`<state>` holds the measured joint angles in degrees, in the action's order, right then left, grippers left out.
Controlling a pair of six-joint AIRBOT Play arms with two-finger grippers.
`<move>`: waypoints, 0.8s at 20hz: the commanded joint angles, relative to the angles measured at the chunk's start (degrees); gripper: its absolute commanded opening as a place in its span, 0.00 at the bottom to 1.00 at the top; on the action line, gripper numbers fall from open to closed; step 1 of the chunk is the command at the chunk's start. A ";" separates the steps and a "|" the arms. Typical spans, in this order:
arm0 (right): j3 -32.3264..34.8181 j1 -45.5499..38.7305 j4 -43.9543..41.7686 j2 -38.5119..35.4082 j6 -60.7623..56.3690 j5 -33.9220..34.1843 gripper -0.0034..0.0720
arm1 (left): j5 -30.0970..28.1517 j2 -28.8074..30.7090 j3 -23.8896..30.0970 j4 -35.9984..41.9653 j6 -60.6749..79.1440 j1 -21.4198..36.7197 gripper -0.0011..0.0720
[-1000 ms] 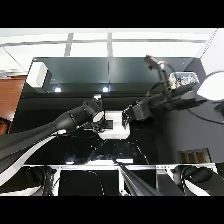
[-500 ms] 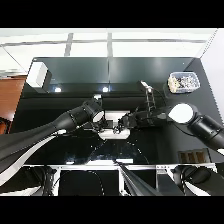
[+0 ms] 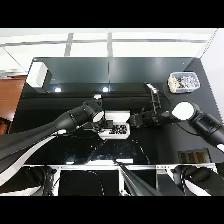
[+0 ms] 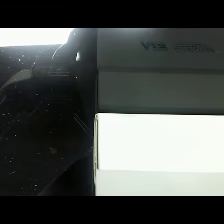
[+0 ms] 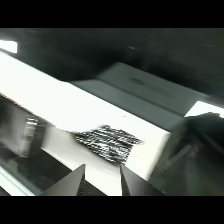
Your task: Fold the box and place the chain.
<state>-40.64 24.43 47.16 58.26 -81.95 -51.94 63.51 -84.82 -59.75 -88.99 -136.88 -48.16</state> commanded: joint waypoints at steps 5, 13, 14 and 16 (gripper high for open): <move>0.07 -3.58 2.45 0.04 1.01 -3.30 0.40 | 0.13 -0.02 -0.39 0.09 1.64 -0.09 0.05; 0.07 -3.61 2.43 0.04 0.92 -2.86 0.40 | 1.31 -0.02 -2.51 1.42 -2.93 -0.37 0.27; 0.07 -3.61 2.43 0.04 0.92 -2.84 0.40 | 1.64 0.04 -2.75 1.42 -2.43 -0.37 0.37; 0.07 -3.61 2.45 0.04 0.94 -2.84 0.40 | 2.27 0.46 -3.63 1.40 -0.35 -0.35 0.42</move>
